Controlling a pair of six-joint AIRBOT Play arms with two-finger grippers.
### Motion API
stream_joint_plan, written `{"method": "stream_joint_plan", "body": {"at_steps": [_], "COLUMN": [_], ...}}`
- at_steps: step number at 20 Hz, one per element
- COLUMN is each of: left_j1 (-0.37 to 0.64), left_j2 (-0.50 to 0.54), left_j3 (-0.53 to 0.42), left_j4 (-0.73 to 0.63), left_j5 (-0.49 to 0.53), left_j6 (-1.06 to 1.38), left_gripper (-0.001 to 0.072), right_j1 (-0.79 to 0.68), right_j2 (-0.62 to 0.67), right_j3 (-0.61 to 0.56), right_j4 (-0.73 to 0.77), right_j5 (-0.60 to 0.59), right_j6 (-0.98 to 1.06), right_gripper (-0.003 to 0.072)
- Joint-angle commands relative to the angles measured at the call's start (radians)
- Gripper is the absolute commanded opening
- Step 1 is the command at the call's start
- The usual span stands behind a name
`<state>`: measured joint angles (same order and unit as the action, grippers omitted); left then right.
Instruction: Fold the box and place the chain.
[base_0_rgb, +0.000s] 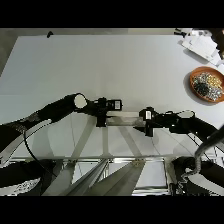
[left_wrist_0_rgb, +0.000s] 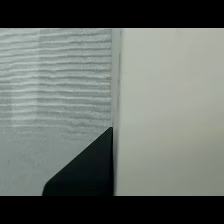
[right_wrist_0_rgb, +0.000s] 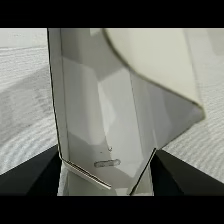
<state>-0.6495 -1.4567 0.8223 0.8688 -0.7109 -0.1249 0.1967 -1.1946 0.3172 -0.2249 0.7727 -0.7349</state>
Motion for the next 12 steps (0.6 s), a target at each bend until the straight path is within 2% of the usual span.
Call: {"method": "stream_joint_plan", "body": {"at_steps": [1, 12], "left_j1": [0.000, 0.000], "left_j2": [0.001, 0.001], "left_j3": [0.001, 0.001], "left_j4": [0.000, 0.000], "left_j5": [0.000, 0.000], "left_j6": [0.001, 0.001], "left_gripper": [0.0012, 0.0012], "right_j1": [0.000, 0.000], "right_j2": [-0.010, -0.055], "right_j3": [0.010, 0.016], "right_j4": [0.021, -0.028], "right_j5": [0.005, 0.032], "right_j6": [-0.012, -0.029], "right_gripper": [0.0532, 0.0527]}}
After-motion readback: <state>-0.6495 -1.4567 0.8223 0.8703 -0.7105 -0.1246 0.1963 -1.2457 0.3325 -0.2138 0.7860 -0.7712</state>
